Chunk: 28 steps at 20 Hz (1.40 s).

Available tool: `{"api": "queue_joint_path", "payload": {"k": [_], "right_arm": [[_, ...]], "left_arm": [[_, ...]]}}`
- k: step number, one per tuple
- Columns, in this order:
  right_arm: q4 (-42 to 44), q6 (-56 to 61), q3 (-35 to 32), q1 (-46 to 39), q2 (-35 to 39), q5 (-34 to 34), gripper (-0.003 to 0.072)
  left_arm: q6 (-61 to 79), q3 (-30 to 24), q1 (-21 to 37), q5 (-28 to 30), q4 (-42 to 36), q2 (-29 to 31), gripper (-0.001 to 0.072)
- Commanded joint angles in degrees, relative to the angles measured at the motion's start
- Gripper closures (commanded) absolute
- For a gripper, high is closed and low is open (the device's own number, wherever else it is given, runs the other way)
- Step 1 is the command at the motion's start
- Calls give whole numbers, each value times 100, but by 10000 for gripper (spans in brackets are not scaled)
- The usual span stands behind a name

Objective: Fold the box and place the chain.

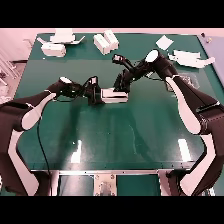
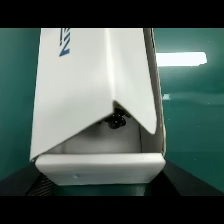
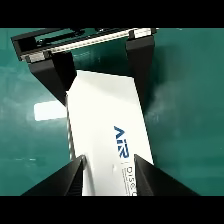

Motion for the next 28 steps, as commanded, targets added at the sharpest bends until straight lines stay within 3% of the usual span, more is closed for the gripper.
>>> {"api": "queue_joint_path", "payload": {"k": [1, 18, 28], "right_arm": [[-164, -2, -2, 13, 2, -142, 334], [-203, 90, -354, 118, 7, 55, 367], [1058, -494, -728, -219, 9, 83, 352]], "left_arm": [[2, 2, -2, -9, 4, 4, 193], [2, 2, -4, -9, 4, 4, 193], [2, 2, -2, -9, 4, 4, 193]]}}
